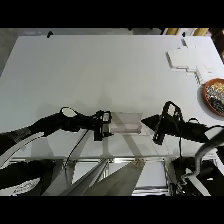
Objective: Fold the box and place the chain.
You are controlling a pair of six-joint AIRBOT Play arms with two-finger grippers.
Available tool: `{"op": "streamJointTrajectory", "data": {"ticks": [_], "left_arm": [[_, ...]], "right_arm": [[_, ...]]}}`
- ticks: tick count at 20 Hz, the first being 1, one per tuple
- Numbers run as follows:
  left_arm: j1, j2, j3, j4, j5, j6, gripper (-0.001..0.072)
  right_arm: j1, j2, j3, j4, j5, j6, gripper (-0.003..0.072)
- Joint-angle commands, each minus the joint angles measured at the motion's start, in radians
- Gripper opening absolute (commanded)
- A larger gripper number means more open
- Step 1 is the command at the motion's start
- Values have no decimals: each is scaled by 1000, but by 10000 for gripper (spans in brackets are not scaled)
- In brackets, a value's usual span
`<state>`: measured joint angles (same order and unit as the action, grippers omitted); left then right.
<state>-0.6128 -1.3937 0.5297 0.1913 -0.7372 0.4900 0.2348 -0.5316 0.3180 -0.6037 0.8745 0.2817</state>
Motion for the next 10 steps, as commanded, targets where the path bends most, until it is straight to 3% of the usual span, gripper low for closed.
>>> {"op": "streamJointTrajectory", "data": {"ticks": [1, 4, 8, 10], "left_arm": [[0, 1, 0, 0, -1, -3, 330], [0, 1, 0, 0, 0, -3, 330], [0, 1, 0, 0, 0, -3, 330], [0, 1, 0, 0, 0, -3, 330]], "right_arm": [[0, -154, 1, 242, -45, -160, 18], [0, -333, 48, 322, -141, -230, 18], [0, -532, 145, 309, -227, -163, 18], [0, -601, 160, 235, -231, -109, 18]]}}
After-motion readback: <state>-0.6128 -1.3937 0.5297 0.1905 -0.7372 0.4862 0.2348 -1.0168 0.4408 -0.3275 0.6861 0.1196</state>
